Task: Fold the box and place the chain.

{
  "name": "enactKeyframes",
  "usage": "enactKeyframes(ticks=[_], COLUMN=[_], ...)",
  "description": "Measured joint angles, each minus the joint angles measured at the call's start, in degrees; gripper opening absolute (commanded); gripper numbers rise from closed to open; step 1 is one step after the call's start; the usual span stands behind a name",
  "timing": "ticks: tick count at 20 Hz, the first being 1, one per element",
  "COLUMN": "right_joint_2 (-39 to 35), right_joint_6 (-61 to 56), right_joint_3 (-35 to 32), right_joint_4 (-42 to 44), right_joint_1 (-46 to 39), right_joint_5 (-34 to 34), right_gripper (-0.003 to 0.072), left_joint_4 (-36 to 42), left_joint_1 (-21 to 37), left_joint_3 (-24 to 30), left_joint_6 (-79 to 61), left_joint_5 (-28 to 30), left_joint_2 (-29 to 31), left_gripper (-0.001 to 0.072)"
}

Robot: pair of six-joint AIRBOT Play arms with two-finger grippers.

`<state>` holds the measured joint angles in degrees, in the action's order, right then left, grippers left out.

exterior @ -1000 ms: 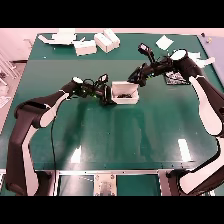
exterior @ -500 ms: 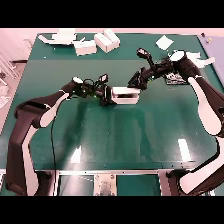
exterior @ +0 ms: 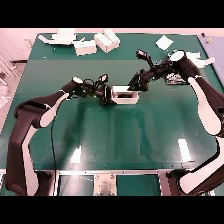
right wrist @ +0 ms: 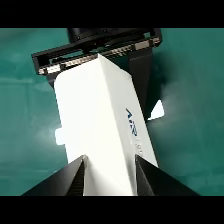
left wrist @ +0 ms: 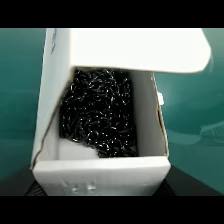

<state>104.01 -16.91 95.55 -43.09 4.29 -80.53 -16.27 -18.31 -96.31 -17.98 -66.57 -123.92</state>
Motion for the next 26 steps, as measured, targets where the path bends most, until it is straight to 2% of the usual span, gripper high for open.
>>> enactKeyframes(ticks=[7,13,14,21,26], right_joint_2=[0.0,1.4,1.8,3.7,4.0], right_joint_6=[1.0,1.1,1.1,1.1,1.1], right_joint_3=[3.3,4.5,4.6,4.6,4.6], right_joint_4=[6.0,7.3,7.0,4.0,3.1], right_joint_1=[-0.3,-0.4,-0.4,-0.4,-0.4], right_joint_5=[1.9,5.3,5.2,2.1,0.1], right_gripper=[0.0368,0.0373,0.0398,0.0400,0.0446], left_joint_4=[0.0,0.0,0.0,0.0,0.0], left_joint_1=[0.0,0.0,0.0,0.0,0.0], left_joint_3=[0.0,0.0,0.0,0.0,0.0], left_joint_6=[0.0,0.0,0.0,0.0,0.0], left_joint_5=[-0.1,-0.1,-0.1,-0.1,-0.1], left_joint_2=[0.0,0.0,0.0,0.0,0.0], left_gripper=[0.0346,0.0346,0.0345,0.0345,0.0345])
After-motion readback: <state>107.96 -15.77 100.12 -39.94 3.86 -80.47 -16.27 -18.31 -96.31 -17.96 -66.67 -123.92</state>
